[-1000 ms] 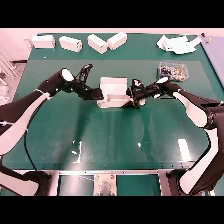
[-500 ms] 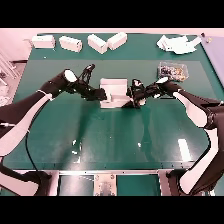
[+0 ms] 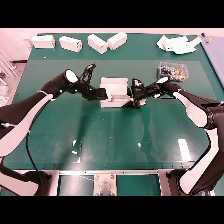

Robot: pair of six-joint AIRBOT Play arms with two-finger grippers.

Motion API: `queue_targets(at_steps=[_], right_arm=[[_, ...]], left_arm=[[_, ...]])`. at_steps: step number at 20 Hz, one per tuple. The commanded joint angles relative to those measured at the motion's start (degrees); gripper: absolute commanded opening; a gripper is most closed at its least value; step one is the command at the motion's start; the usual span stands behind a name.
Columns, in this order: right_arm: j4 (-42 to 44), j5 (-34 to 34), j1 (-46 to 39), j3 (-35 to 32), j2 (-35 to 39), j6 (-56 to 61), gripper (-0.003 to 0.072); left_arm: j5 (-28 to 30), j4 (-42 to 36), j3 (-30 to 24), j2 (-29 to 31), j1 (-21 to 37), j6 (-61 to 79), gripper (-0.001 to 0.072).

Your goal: Fold the box and place the chain.

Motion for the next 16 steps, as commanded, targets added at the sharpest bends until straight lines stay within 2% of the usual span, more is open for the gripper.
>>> queue_targets(at_steps=[1, 10, 16], right_arm=[[0.0, 0.1, 0.0, 0.0, 0.0, -0.1, 0.0335], [0.0, 0.1, 0.0, 0.0, 0.0, -0.1, 0.0335], [0.0, 0.1, 0.0, 0.0, 0.0, -0.1, 0.0335]], left_arm=[[1.6, -0.1, 0.1, 0.0, 0.0, 0.0, 0.0528], [1.5, -0.1, 0.0, 0.0, 0.1, -2.3, 0.0528], [2.6, 6.0, 0.0, -0.1, -0.3, -14.7, 0.0525]])
